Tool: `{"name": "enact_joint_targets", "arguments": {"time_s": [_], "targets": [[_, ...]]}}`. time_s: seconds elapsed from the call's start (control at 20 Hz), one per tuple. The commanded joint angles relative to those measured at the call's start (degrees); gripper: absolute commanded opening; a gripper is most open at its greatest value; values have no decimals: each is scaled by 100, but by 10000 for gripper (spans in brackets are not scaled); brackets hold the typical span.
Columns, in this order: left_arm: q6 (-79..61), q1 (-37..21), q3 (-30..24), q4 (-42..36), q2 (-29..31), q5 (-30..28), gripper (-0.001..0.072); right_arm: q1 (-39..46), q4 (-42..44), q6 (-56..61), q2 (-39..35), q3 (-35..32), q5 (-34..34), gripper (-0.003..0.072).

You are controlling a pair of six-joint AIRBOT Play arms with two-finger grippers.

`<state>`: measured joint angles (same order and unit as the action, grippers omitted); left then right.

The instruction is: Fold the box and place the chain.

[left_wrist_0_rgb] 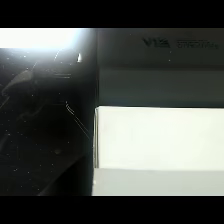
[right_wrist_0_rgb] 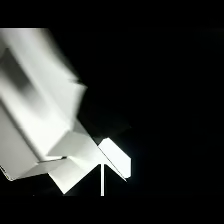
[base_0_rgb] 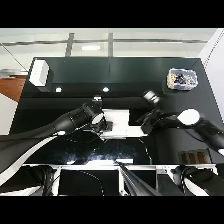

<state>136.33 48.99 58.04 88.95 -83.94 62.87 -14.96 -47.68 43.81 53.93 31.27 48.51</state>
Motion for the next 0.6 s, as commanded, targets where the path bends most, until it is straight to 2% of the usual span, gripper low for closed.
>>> {"name": "enact_joint_targets", "arguments": {"time_s": [0.0, 0.1, 0.2, 0.35, 0.55], "targets": [[-7, 0, 0, 15, 0, 20, 29, 1458, -354, 2588, -529, 2, 1110, 35], [-7, 0, 2, 13, 0, 26, 29, 2133, -474, 3497, -520, -125, 1123, 35], [-4, 0, 2, 11, 0, 35, 29, 2352, -470, 3956, -490, -398, 962, 35], [-4, 0, 2, 13, 0, 24, 29, 2232, -76, 4131, -17, -841, 946, 35], [-4, 0, 2, 11, 0, 22, 29, 1606, 654, 3626, 789, -879, 890, 36]]}}
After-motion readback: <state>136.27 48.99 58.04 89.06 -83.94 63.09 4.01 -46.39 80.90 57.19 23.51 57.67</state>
